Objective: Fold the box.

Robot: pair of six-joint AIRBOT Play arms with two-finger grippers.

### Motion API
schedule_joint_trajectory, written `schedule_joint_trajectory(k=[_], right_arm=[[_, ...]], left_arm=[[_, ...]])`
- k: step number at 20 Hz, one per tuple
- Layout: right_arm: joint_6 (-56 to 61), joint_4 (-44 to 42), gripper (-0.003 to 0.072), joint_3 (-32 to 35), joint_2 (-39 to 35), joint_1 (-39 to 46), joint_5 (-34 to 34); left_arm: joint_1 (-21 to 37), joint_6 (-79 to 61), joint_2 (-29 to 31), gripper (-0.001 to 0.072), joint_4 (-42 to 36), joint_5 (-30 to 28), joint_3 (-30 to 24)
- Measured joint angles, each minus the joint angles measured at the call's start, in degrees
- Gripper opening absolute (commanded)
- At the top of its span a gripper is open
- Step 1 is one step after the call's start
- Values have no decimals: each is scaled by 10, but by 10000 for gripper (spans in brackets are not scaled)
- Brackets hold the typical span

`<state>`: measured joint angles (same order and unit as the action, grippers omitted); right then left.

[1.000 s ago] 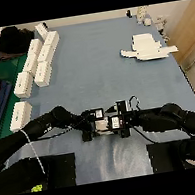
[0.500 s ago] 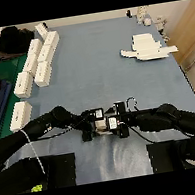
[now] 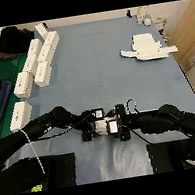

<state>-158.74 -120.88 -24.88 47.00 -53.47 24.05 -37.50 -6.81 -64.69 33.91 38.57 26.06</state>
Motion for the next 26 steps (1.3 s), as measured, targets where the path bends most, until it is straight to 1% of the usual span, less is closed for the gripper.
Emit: schedule_joint_trajectory(k=[5,6,7,8,9,13,16,20,26], right_arm=[[7,-16,586,0,-41,-1,4],[18,-20,559,0,-50,-1,4],[38,-24,407,0,-59,0,4],[64,-26,160,2,-67,4,4],[99,-28,10,5,-75,8,4],[256,-38,1,45,-96,14,-20],[322,-70,1,89,-102,2,-68],[357,-94,1,129,-104,-13,-115],[369,-103,2,157,-101,-19,-142]], left_arm=[[0,2,0,410,0,0,0],[0,2,0,410,0,0,0],[0,2,0,410,0,0,0],[0,2,0,410,-1,0,0],[0,2,0,410,-1,0,0],[0,2,0,410,-1,0,0],[0,2,0,411,-1,0,0],[0,2,0,410,-1,0,0],[0,2,0,410,-1,0,0]])
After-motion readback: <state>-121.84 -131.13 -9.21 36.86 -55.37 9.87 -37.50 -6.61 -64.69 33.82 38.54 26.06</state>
